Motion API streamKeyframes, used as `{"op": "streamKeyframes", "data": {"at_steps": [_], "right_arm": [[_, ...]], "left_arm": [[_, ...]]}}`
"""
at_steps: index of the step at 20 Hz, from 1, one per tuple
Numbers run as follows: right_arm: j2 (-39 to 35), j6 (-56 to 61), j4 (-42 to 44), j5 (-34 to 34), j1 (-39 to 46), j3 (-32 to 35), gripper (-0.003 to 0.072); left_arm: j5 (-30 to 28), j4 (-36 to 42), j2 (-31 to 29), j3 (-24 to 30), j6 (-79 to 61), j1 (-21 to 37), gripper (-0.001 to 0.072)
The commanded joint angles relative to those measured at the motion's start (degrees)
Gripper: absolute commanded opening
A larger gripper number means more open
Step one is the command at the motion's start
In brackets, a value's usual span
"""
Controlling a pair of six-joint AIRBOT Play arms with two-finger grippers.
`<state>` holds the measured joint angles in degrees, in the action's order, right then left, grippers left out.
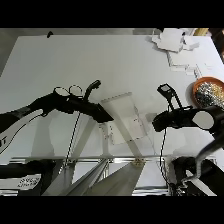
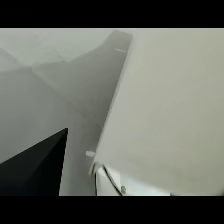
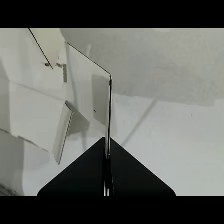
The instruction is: Fold the box and place the chain.
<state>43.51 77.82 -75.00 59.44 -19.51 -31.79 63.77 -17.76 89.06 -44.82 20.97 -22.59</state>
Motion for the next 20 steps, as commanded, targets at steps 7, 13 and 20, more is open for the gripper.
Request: {"op": "streamKeyframes", "data": {"at_steps": [7, 13, 20], "right_arm": [[0.02, 0.00, 0.02, 0.09, -0.07, 0.02, 0.0021], [0.02, 0.00, 0.15, 0.44, -0.07, 0.02, 0.0021], [-0.17, -0.09, 0.42, 4.87, -0.07, -2.08, 0.0323]], "left_arm": [[-0.07, -0.02, 4.31, -4.26, -5.25, -3.28, 0.0294], [0.00, -0.28, 4.31, -4.37, -10.54, -3.10, 0.0002], [0.87, -12.24, 0.04, -4.92, -16.33, -5.31, 0.0003]]}}
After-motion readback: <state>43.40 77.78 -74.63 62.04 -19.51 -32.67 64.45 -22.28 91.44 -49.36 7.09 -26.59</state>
